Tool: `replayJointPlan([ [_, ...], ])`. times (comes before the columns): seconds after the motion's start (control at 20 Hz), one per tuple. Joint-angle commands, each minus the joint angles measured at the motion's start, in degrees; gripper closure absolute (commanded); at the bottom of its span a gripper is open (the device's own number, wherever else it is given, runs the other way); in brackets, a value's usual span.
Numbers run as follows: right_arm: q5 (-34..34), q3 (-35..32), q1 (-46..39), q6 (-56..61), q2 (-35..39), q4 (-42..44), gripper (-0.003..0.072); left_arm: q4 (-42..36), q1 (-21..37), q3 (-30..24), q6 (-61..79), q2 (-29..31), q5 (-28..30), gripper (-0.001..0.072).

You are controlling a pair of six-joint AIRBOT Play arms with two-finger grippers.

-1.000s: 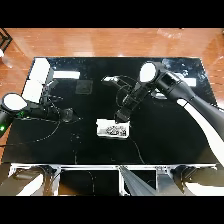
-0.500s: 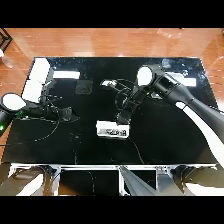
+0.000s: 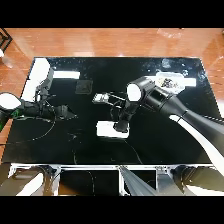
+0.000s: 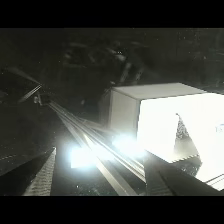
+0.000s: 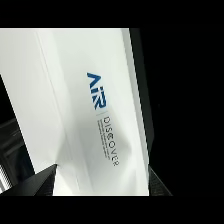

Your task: Fold the box and place the chain.

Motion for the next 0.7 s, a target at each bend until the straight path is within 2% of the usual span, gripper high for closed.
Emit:
replayJointPlan([
  [0.0,-1.0,-0.2,2.3,0.7,0.1,-2.5,-0.0019,0.0,0.3,0.0,0.0,0.0,0.7,0.0074],
  [0.25,2.5,-0.2,2.5,4.2,3.0,-2.4,-0.0019,0.0,0.3,0.0,0.0,0.0,1.0,0.0074],
  [0.65,-0.7,-1.7,4.1,4.1,3.3,-3.7,-0.0019,0.0,0.3,0.0,0.0,0.0,1.4,0.0074],
])
